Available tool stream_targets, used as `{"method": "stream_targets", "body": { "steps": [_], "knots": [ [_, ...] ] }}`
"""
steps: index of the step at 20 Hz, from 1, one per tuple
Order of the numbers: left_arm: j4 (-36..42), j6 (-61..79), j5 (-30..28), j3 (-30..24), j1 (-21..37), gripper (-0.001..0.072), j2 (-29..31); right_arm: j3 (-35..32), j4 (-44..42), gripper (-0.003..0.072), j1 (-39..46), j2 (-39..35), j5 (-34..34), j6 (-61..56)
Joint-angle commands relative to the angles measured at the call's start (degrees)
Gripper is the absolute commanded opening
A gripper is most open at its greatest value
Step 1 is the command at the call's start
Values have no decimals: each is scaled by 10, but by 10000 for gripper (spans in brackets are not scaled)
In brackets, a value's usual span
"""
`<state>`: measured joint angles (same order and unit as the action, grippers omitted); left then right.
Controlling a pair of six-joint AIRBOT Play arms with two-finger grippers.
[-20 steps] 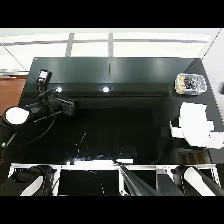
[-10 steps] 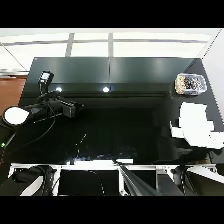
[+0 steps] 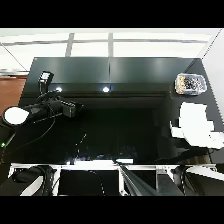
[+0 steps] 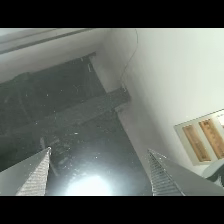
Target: Fold the box and place the chain.
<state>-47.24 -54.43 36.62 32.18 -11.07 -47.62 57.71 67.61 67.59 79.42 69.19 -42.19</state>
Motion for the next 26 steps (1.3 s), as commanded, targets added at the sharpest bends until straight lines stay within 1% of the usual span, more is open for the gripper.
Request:
{"method": "stream_targets", "body": {
  "steps": [1, 2, 3, 4, 5, 7, 8, 9, 10, 13, 16, 18, 20, 23, 25, 26],
  "knots": [
    [0, 0, -1, 1, 0, 710, 0, 12, 31, 482, -26, 2, 12, 13],
    [0, 0, -1, 1, 0, 710, 0, 12, 31, 434, -33, 2, 10, 13],
    [0, 0, 0, 1, 0, 709, 0, 12, 31, 230, -39, 2, 9, 13],
    [0, 0, -1, 1, 0, 710, 0, 12, 32, 151, -44, 2, 10, 14],
    [0, 0, -1, 1, 0, 709, 0, 12, 32, 55, -46, 2, 16, 15],
    [0, 0, -1, 1, 0, 709, 0, 12, 31, 56, -46, 2, 39, 16],
    [0, 0, -3, 1, 0, 709, 0, 12, 27, 18, -46, 2, 53, 16],
    [0, 0, -4, 1, 0, 709, 0, 11, 20, 16, -47, 2, 61, 16],
    [0, 0, -4, 1, 0, 709, 0, 8, -9, 16, -47, 1, 67, 16],
    [0, 0, -7, 1, 0, 708, 0, -29, -134, 15, -62, -14, 78, 27],
    [1, 0, -6, 1, 0, 708, 0, -73, -245, 15, -109, -20, 127, 57],
    [24, 0, -7, 1, 0, 708, -5, -107, -332, 15, -152, -30, 123, 69],
    [50, 0, -6, 1, 0, 708, -16, -155, -394, 16, -207, -50, 105, 96],
    [82, 0, -6, 1, -1, 708, -35, -234, -478, 15, -301, -108, 37, 130],
    [107, 0, -6, 1, -1, 708, -45, -289, -541, 16, -371, -160, -8, 163],
    [125, 0, -8, 1, -1, 708, -53, -319, -570, 15, -409, -190, -41, 173]
  ]
}}
